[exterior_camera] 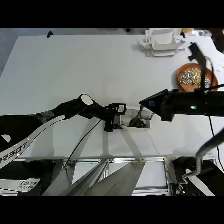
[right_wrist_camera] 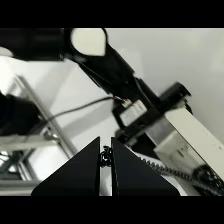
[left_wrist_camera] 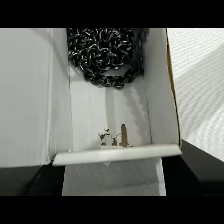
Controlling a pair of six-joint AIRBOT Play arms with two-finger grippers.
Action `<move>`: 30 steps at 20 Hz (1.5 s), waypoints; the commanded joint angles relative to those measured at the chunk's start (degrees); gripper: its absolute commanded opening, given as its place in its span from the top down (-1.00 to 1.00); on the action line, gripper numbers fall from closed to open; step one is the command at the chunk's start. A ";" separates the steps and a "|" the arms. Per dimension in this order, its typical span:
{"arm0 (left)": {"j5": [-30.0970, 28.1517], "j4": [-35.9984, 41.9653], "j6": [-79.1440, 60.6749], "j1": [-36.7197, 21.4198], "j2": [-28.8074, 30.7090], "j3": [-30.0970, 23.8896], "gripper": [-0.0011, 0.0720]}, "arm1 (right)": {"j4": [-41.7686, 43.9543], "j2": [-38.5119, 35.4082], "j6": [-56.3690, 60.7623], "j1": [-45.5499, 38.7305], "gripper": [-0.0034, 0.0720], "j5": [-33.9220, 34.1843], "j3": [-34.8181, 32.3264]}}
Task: Fold the box and place the chain.
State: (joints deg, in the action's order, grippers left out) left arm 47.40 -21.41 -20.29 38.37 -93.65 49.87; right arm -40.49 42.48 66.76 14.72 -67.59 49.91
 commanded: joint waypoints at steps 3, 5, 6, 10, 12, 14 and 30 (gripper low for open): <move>-0.04 0.00 -0.02 -0.07 0.02 0.00 0.93 | -9.44 6.84 0.85 1.81 0.87 -0.57 -0.85; -0.02 0.00 -0.02 -0.07 0.02 0.00 0.93 | -9.22 8.46 0.87 1.84 0.87 -0.57 -2.05; -0.04 0.00 -0.02 -0.07 0.02 0.00 0.93 | -8.94 9.33 0.85 1.99 0.87 -0.55 -2.78; -0.04 0.00 -0.02 -0.07 0.02 -0.02 0.93 | -9.35 11.43 0.81 5.51 0.86 0.46 -4.76; -0.02 0.00 -0.02 -0.07 0.02 0.00 0.93 | -9.73 12.61 0.85 6.97 0.86 2.91 -4.81; -0.04 0.00 -0.02 -0.07 0.02 -0.02 0.93 | -9.66 13.99 0.87 7.43 0.86 4.76 -4.81; 0.00 0.00 -0.02 -0.07 0.02 0.00 0.93 | -24.35 13.38 10.75 -7.56 0.47 2.95 3.65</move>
State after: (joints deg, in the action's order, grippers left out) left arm 47.37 -21.41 -20.29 38.35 -93.65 49.87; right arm -55.59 55.72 71.35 12.38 -64.49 52.27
